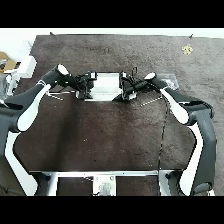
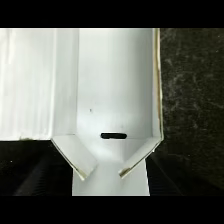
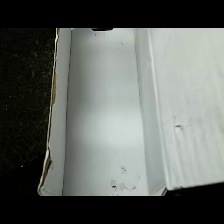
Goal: Fold the box and place the chain.
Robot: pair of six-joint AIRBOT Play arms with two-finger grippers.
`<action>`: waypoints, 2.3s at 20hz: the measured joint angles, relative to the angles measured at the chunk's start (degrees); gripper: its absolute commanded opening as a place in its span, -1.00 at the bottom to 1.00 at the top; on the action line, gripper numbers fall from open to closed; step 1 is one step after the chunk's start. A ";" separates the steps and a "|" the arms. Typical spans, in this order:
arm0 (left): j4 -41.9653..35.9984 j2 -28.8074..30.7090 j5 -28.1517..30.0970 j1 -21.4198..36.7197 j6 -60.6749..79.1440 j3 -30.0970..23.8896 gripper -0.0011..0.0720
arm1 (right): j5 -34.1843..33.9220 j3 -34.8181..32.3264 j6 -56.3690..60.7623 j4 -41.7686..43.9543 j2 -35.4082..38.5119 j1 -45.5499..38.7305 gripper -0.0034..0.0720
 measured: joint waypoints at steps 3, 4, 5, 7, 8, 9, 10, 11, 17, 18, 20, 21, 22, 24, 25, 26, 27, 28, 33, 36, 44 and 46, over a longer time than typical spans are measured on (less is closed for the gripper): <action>0.35 0.00 0.44 0.00 0.00 0.00 0.02 | 0.00 0.00 0.00 0.00 0.00 0.00 0.30; 0.39 0.00 0.46 0.00 0.07 0.00 0.03 | 0.00 0.00 0.00 0.00 0.00 0.00 0.30; 0.39 0.00 0.44 0.00 0.09 0.00 0.03 | 0.00 0.00 0.00 -0.02 0.00 0.00 0.30; 0.15 0.00 -0.02 0.00 0.07 0.00 0.03 | 0.00 0.00 0.00 0.00 0.00 0.00 0.30; -0.28 0.00 -0.48 0.00 0.07 0.00 0.03 | 0.00 0.00 0.00 0.00 0.00 0.00 0.30; -0.98 0.00 -0.87 0.00 0.07 0.00 0.02 | 0.00 0.00 0.00 0.00 0.00 0.00 0.30; -1.68 0.00 -1.20 0.00 0.07 0.00 0.02 | 0.00 0.00 0.00 0.00 0.00 0.00 0.30; -2.62 0.00 -1.53 0.00 0.07 0.00 -0.17 | 0.00 0.00 -0.02 -0.02 0.00 0.00 0.30; -7.50 -0.46 -2.21 -0.42 0.04 0.00 -0.33 | 0.00 0.00 -0.02 -0.04 0.00 -0.02 0.30; -8.37 -0.70 -2.25 -0.48 0.07 0.00 -0.33 | 0.00 0.00 -0.02 -0.04 0.00 -0.02 0.30; -10.45 -1.31 -2.38 -0.52 0.13 0.00 -0.33 | 0.00 0.00 -0.02 -0.04 0.00 -0.02 0.30; -11.30 -1.55 -2.40 -0.55 0.24 0.00 -0.33 | 0.00 0.00 -0.02 -0.04 0.00 -0.02 0.30; -12.20 -1.81 -2.47 -0.55 0.55 0.00 -0.33 | 0.00 0.00 -0.02 -0.04 0.00 -0.02 0.30; -13.49 -2.27 -2.58 -0.55 0.72 0.00 -0.33 | 0.00 0.00 -0.02 -0.04 0.00 -0.02 0.30; -13.73 -2.40 -2.62 -0.55 0.81 0.00 -0.33 | 0.00 0.00 -0.02 -0.04 0.00 -0.02 0.30; -13.88 -2.51 -2.62 -0.55 0.85 0.00 -0.32 | 0.00 0.00 -0.02 -0.04 0.00 -0.02 0.30; -13.97 -2.58 -2.62 -0.55 1.01 0.00 0.08 | 0.00 0.00 -0.02 -0.04 0.00 -0.02 0.30; -14.12 -2.62 -2.71 -0.55 1.03 0.00 0.85 | 0.00 0.00 -0.02 -0.04 0.00 -0.02 0.30; -14.27 -2.73 -2.84 -0.55 1.03 0.00 0.98 | 0.02 0.00 -0.04 -0.07 0.02 -0.02 0.30; -14.21 -2.73 -2.71 -0.48 -0.09 0.00 0.33 | 0.02 0.00 -0.04 -0.07 0.02 -0.02 0.30; -12.61 -1.25 -6.75 4.66 -11.61 1.75 -0.95 | 0.02 0.00 0.04 0.04 0.00 -0.02 0.30; -11.32 0.61 -7.93 5.97 -17.99 2.45 -0.95 | 0.02 0.00 0.04 0.02 0.00 -0.02 0.30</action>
